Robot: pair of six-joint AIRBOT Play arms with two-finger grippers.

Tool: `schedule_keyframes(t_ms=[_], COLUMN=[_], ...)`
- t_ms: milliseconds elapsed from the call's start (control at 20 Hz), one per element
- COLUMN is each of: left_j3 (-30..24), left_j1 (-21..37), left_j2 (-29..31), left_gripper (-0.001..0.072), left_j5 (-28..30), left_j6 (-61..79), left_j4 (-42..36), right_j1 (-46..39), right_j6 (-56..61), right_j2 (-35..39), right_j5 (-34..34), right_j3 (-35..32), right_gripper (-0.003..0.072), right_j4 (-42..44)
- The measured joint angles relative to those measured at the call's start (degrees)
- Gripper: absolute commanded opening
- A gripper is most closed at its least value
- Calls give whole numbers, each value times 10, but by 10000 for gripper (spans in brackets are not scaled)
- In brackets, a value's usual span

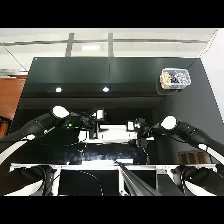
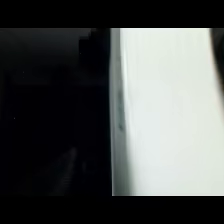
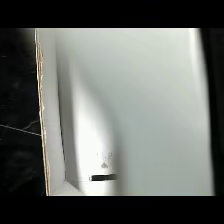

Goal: Fold the box and place the chain.

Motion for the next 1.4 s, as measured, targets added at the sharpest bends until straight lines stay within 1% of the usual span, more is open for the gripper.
schedule_keyframes(t_ms=[200,350,450,500,550,600,700,750,850,950,1000,1100,1200,1400], left_j3=[0,0,0,0,0,0,-1,-4,-12,-18,-19,-22,-23,-23], left_j1=[6,21,35,42,49,55,60,60,48,29,20,5,-7,-18], left_j2=[33,76,108,124,138,149,161,162,153,135,123,99,73,28], left_gripper=[447,447,441,327,93,28,27,27,27,26,27,26,26,26], left_j5=[0,-11,-47,-72,-99,-128,-174,-192,-199,-176,-144,-74,-6,61], left_j6=[-34,-123,-198,-243,-287,-332,-412,-449,-497,-512,-512,-507,-505,-502], left_j4=[9,73,133,160,180,196,207,200,142,61,22,-30,-50,-55], right_j1=[0,0,0,0,0,0,0,0,0,0,0,0,0,0], right_j6=[2,3,3,3,3,3,3,3,3,3,3,4,4,5], right_j2=[0,0,0,0,0,0,0,0,0,0,0,0,0,0], right_j5=[0,1,1,1,1,1,1,1,1,1,1,1,1,1], right_j3=[0,0,0,0,0,0,0,0,0,0,0,0,0,0], right_gripper=[305,305,305,305,305,305,305,305,305,305,305,305,305,305], right_j4=[-1,-1,-2,-2,-2,-2,-2,-2,-2,-2,-2,-2,-2,-2])
